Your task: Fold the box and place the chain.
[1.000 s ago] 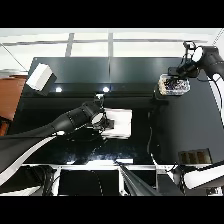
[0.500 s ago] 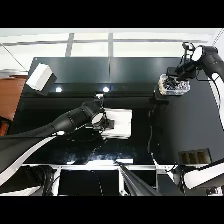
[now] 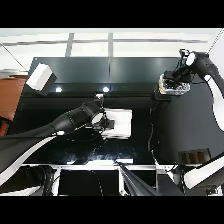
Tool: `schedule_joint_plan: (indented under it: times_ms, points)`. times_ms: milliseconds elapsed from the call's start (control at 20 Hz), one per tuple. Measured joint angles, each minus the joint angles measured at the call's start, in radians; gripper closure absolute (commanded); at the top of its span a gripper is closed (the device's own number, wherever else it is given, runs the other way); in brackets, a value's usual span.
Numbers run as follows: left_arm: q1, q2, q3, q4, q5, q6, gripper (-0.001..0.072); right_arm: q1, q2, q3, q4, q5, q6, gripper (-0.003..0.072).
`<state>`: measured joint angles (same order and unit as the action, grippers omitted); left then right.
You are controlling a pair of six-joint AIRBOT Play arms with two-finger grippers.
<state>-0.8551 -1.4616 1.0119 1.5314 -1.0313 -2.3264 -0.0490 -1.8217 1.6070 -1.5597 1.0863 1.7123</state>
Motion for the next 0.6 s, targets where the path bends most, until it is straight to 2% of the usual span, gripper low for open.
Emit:
schedule_joint_plan:
  times_ms: [300,600]
  points:
    - [0.0,0.0,0.0,0.0,0.001,0.0,0.068,-0.015,0.101,0.0,-0.007,0.008,-0.066,0.0657]
    - [0.0,0.0,0.0,0.0,0.006,0.0,0.068,-0.037,0.285,0.007,-0.008,0.031,-0.113,0.0657]
